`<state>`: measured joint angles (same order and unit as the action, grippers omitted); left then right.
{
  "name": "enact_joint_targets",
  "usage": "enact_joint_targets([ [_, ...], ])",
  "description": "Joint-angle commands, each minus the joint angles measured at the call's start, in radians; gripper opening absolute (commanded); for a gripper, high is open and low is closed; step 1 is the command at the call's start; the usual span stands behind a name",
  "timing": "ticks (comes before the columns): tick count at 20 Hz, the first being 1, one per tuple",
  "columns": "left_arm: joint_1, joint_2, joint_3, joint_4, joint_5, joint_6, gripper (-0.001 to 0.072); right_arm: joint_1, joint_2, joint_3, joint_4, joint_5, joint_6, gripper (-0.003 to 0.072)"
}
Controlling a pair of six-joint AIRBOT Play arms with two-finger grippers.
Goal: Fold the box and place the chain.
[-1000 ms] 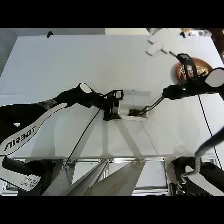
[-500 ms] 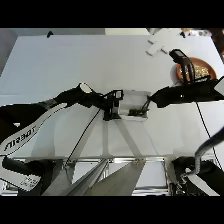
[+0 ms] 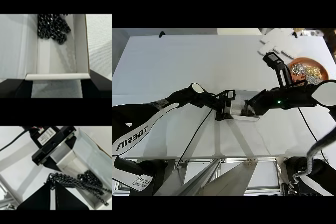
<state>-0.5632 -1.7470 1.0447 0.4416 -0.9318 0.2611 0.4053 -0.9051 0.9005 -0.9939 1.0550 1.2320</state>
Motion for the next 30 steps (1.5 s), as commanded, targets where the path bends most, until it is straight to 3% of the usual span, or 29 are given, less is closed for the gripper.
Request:
enact_joint_targets([
  [1,0.001,0.001,0.000,0.000,0.000,0.000,0.0133,0.013,-0.019,-0.031,-0.028,-0.035,0.002,0.0014],
  [7,0.001,0.001,0.000,0.000,0.000,0.000,0.0133,0.013,-0.099,-0.132,-0.053,-0.093,0.002,0.0037],
  [10,0.001,0.001,0.000,0.000,0.000,0.000,0.0133,0.013,-0.124,-0.133,-0.057,-0.103,0.001,0.0304],
  [11,0.001,0.001,0.000,0.000,0.000,0.000,0.0133,0.006,-0.117,-0.133,-0.054,-0.102,0.000,0.0306],
  [15,0.001,0.001,0.000,0.000,0.000,0.000,0.0133,-0.124,-0.052,-0.133,-0.053,-0.067,-0.003,0.0284],
  [18,0.001,0.001,0.000,0.000,0.000,0.000,0.0133,-0.297,-0.027,-0.133,-0.057,0.034,-0.003,0.0219],
  [20,0.001,0.001,0.000,0.000,0.000,0.000,0.0133,-0.378,-0.028,-0.134,-0.088,0.068,-0.003,0.0214],
  [21,0.001,0.001,0.000,0.000,0.000,0.000,0.0133,-0.399,-0.028,-0.134,-0.108,0.060,-0.014,0.0168],
  [22,0.001,0.001,0.000,0.000,0.000,0.000,0.0133,-0.407,-0.029,-0.133,-0.114,0.040,-0.066,0.0007],
  [25,0.001,0.001,0.000,0.000,0.000,0.000,0.0133,-0.409,-0.063,-0.133,-0.117,-0.065,-0.270,0.0016],
  [27,0.001,0.001,0.000,0.000,0.000,0.000,0.0133,-0.409,-0.117,-0.133,-0.145,-0.142,-0.182,0.0024],
  [29,0.001,0.001,0.000,0.000,0.000,0.000,0.0133,-0.409,-0.187,-0.133,-0.183,-0.172,-0.043,0.0272],
  [30,0.001,0.001,0.000,0.000,0.000,0.000,0.0133,-0.409,-0.220,-0.133,-0.187,-0.183,-0.027,0.0308],
])
